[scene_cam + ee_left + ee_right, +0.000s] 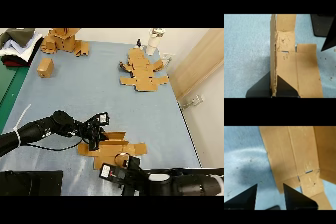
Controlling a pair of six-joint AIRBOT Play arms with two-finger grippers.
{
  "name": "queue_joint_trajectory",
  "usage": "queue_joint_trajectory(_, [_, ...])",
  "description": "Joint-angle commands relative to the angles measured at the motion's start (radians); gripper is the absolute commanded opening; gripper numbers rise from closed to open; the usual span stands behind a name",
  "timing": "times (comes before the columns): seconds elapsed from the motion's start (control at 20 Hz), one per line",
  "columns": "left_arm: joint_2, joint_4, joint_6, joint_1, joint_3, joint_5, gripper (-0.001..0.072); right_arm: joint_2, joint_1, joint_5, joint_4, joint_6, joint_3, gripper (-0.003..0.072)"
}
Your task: Fold the box.
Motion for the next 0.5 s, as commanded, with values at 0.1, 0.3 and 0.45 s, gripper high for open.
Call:
queue_joint_trajectory(0.1, [0.0, 0.0, 0.0, -0.001, 0.0, 0.0, 0.0015, -0.171, 0.045, 0.046, -0.171, 0.016, -0.001, 0.0499])
queue_joint_trajectory(0.3, [0.0, 0.0, 0.0, -0.001, 0.0, 0.0, 0.0015, -0.189, 0.045, 0.047, -0.203, 0.019, -0.001, 0.0499])
queue_joint_trajectory(0.45, [0.0, 0.0, 0.0, -0.001, 0.0, 0.0, 0.0015, -0.201, 0.045, 0.047, -0.222, 0.019, -0.002, 0.0499])
